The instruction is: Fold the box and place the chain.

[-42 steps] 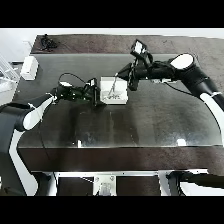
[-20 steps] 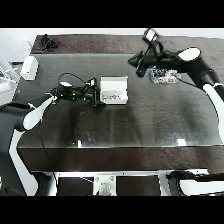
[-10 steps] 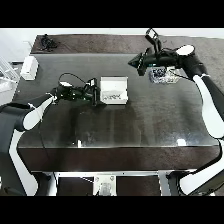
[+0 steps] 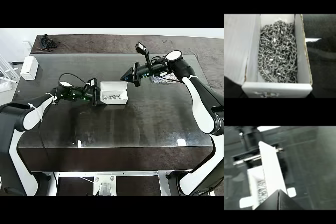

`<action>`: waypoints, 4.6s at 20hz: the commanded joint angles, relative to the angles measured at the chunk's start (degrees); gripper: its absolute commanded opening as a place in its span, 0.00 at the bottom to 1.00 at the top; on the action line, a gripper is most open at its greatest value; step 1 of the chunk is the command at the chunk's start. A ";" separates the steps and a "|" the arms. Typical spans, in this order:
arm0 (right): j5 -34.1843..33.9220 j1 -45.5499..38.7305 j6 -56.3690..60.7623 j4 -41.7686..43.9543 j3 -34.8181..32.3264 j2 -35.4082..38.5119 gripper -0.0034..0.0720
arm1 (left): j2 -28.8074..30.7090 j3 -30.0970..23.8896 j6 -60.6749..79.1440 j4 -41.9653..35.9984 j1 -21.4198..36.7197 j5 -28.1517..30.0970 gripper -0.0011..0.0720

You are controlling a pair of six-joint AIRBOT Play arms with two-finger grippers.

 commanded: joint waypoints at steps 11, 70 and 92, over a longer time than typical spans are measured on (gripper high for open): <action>8.26 3.85 -0.09 -7.39 0.02 -0.26 0.23 | 0.02 0.02 0.00 0.02 0.04 0.02 0.40; -4.26 6.49 -1.36 -10.19 -0.74 -2.45 0.32 | 0.02 0.02 0.00 0.02 0.04 0.02 0.40; -0.13 4.94 -3.54 0.92 -5.11 -1.27 0.24 | 0.02 0.02 0.00 0.02 0.04 0.02 0.40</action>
